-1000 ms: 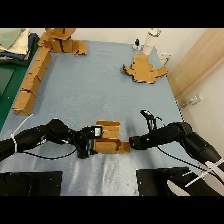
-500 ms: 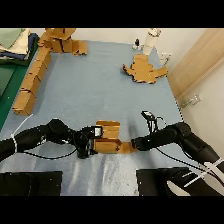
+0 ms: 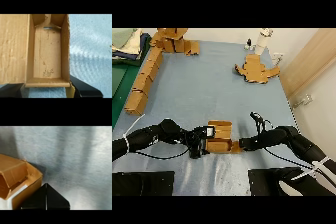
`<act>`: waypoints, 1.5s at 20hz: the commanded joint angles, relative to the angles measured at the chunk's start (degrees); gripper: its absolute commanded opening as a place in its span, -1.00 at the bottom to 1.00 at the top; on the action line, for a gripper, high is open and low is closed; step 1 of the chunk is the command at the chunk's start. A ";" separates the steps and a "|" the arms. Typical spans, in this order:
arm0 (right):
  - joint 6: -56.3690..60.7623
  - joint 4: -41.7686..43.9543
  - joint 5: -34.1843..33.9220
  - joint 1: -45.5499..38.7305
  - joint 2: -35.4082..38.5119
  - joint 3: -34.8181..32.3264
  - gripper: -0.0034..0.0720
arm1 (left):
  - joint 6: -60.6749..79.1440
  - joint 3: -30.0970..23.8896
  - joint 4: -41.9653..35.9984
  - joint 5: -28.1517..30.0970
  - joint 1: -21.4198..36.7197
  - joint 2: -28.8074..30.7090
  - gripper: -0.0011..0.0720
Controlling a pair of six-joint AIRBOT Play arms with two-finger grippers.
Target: Fold the box.
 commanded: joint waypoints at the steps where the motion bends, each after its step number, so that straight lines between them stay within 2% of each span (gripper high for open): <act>1: -2.64 6.34 0.48 0.17 0.59 0.28 -0.91 | 0.02 0.04 0.02 0.00 0.02 -0.02 0.48; 5: -1.79 6.01 -1.51 0.42 4.76 2.73 -0.90 | 0.02 0.07 0.02 0.00 0.02 -0.02 0.48; 6: -1.79 5.60 -1.79 0.42 5.27 3.21 -0.64 | 0.02 0.07 0.02 0.00 0.02 -0.02 0.48; 7: -1.79 5.01 -1.84 0.42 5.25 3.65 -0.09 | 0.02 0.07 0.02 0.00 0.02 -0.02 0.48; 8: -1.79 4.96 -1.79 0.42 5.03 3.78 0.02 | 0.02 0.07 0.02 0.00 0.02 -0.02 0.48; 10: -1.81 5.62 -1.92 0.44 4.26 3.78 0.05 | 0.02 0.07 0.02 0.00 0.02 -0.02 0.48; 11: -1.81 6.10 -2.01 0.44 3.82 3.78 0.24 | 0.02 0.07 0.02 0.00 0.02 -0.02 0.48; 12: -1.81 6.40 -1.99 0.72 3.41 3.80 0.28 | 0.02 0.04 0.02 0.00 0.02 -0.02 0.48; 15: -1.64 6.49 -1.07 4.11 2.25 3.87 0.28 | 0.02 0.07 0.02 0.00 0.02 -0.02 0.48; 17: 3.82 5.77 1.36 7.08 1.36 4.94 0.28 | 0.02 0.07 0.02 0.02 0.02 -0.02 0.48; 19: 11.43 1.03 2.23 10.08 -0.46 7.78 0.25 | 0.02 0.04 0.02 0.00 0.02 -0.02 0.48; 22: 26.77 -11.30 0.92 17.35 -5.90 13.49 0.25 | 0.02 0.07 0.02 0.00 0.02 -0.02 0.48; 26: 45.72 -28.06 -8.48 28.35 -17.33 22.62 0.25 | 0.02 0.07 0.02 0.00 0.02 -0.02 0.48; 30: 49.31 -28.83 -16.24 32.50 -26.27 29.97 0.24 | 0.02 0.04 0.02 0.00 0.02 -0.02 0.48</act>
